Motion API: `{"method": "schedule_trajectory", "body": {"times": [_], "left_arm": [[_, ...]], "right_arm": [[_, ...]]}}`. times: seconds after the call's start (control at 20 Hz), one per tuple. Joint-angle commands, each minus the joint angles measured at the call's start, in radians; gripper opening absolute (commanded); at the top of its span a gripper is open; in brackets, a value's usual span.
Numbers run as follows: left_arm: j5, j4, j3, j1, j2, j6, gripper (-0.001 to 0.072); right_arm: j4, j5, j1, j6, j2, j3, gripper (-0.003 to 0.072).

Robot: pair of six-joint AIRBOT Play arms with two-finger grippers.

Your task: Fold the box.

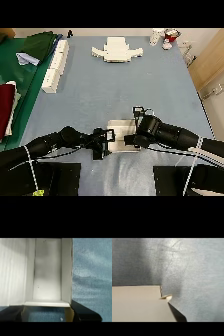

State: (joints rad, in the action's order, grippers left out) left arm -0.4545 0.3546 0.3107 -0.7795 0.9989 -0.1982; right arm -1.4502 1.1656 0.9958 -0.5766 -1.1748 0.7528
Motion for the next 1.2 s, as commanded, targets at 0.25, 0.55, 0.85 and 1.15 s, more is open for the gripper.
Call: {"method": "schedule_trajectory", "body": {"times": [0.25,0.55,0.85,1.15], "left_arm": [[0.0,0.001,0.0,0.0,-0.001,-0.003,0.0437],[0.0,0.001,0.0,0.0,-0.001,-0.003,0.0437],[0.0,0.001,0.0,0.0,-0.001,-0.003,0.0437],[0.0,0.001,0.0,0.0,-0.001,-0.003,0.0437]], "right_arm": [[-0.01,-0.006,0.002,0.0,-0.004,0.001,0.0006],[-0.011,0.076,0.003,-0.045,0.009,0.058,0.0473],[0.121,0.251,-0.042,-0.101,0.103,0.156,0.0422],[0.073,0.195,-0.332,-0.346,0.114,0.142,0.0285]]}}
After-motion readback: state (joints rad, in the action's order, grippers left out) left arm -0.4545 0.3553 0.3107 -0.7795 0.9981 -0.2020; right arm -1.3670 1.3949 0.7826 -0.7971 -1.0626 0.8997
